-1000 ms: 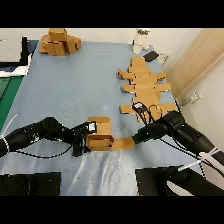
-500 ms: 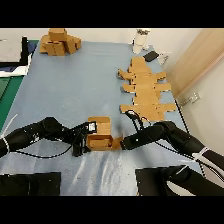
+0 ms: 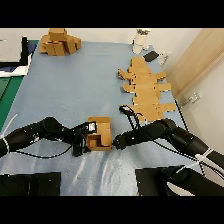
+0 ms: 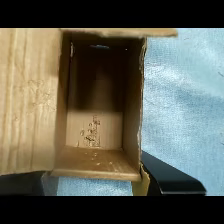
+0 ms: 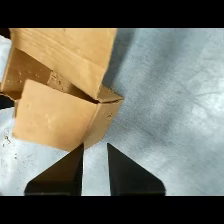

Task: Fold the box.

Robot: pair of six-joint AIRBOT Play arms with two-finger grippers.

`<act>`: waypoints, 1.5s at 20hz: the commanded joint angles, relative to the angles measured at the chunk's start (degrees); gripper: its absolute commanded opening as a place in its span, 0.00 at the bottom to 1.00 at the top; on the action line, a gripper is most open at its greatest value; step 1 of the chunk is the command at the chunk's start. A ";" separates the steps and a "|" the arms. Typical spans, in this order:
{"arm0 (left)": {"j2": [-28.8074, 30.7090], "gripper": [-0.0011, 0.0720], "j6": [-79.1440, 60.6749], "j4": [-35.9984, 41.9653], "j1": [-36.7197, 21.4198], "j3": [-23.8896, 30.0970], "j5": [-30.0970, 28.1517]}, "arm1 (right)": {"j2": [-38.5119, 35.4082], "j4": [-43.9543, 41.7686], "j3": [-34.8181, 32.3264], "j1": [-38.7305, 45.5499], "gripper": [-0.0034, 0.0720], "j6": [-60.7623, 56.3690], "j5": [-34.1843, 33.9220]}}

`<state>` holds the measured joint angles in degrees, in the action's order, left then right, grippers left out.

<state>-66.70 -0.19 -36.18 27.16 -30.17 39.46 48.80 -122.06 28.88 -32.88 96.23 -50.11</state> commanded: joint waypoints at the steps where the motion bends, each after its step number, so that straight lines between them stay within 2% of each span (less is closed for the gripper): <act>1: -0.02 0.73 0.00 0.00 0.00 -0.02 -0.02 | -0.17 1.42 0.81 -0.35 0.36 -3.80 -0.07; 3: -0.02 0.73 0.00 0.00 0.00 -0.02 0.00 | -0.17 1.40 0.81 -0.35 0.36 -4.94 0.35; 4: -0.02 0.73 0.00 0.00 0.00 -0.02 -0.02 | -0.17 1.38 0.83 -0.35 0.41 -5.44 0.81; 5: -0.02 0.73 0.00 -0.02 0.00 -0.02 -0.02 | -0.17 1.33 0.81 -0.35 0.57 -6.78 1.70; 6: -0.02 0.73 0.00 0.00 0.00 -0.02 -0.02 | -0.15 0.59 0.90 -0.39 0.63 -7.48 2.38; 9: -0.02 0.73 0.00 0.00 0.00 -0.02 0.00 | 2.51 0.37 2.34 -3.72 0.63 -12.41 3.54; 11: -0.02 0.73 -0.02 0.00 0.00 -0.02 -0.02 | 7.28 7.02 5.46 -8.66 0.63 -21.88 3.61; 14: -0.02 0.73 0.00 0.00 0.00 -0.02 -0.02 | 15.21 23.15 14.01 -16.68 0.63 -41.18 -0.44; 16: -0.02 0.73 0.00 0.00 0.00 -0.02 -0.02 | 19.54 32.92 20.33 -20.74 0.63 -52.54 -6.71; 18: -0.02 0.73 0.00 0.00 0.00 -0.02 -0.02 | 24.04 36.94 25.94 -22.88 0.63 -57.61 -15.74; 20: -0.02 0.73 0.00 0.00 0.00 -0.02 -0.02 | 27.71 38.14 29.44 -24.22 0.62 -60.76 -21.24; 21: -0.02 0.73 0.00 0.00 0.00 -0.02 -0.02 | 29.11 39.19 30.47 -24.79 0.57 -62.38 -23.32; 24: -0.02 0.73 0.00 0.00 0.00 -0.02 -0.02 | 31.82 41.07 31.45 -25.46 0.53 -64.85 -29.18; 25: -0.02 0.73 0.00 0.00 0.02 -0.02 -0.02 | 32.04 41.09 31.41 -25.49 0.41 -64.98 -29.92; 26: -0.02 0.73 0.00 -0.02 0.00 -0.02 0.00 | 32.06 41.07 31.41 -25.49 0.37 -65.11 -29.88; 27: -0.02 0.73 0.00 0.00 0.00 -0.02 -0.02 | 32.09 41.11 31.41 -25.49 0.19 -65.16 -29.83; 28: -0.02 0.73 -0.02 -0.02 0.00 -0.02 -0.02 | 32.06 41.05 31.41 -25.46 0.16 -65.16 -29.64; 29: -0.02 0.73 0.00 0.00 0.00 -0.02 -0.02 | 32.06 41.00 31.41 -25.49 0.08 -65.16 -29.35; 30: -0.02 0.73 0.00 0.00 0.00 -0.02 -0.02 | 32.09 40.79 31.41 -25.51 0.05 -65.16 -29.14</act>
<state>-66.76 -0.14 -35.97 27.24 -30.15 39.68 80.31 -82.24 60.01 -58.15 32.18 -76.97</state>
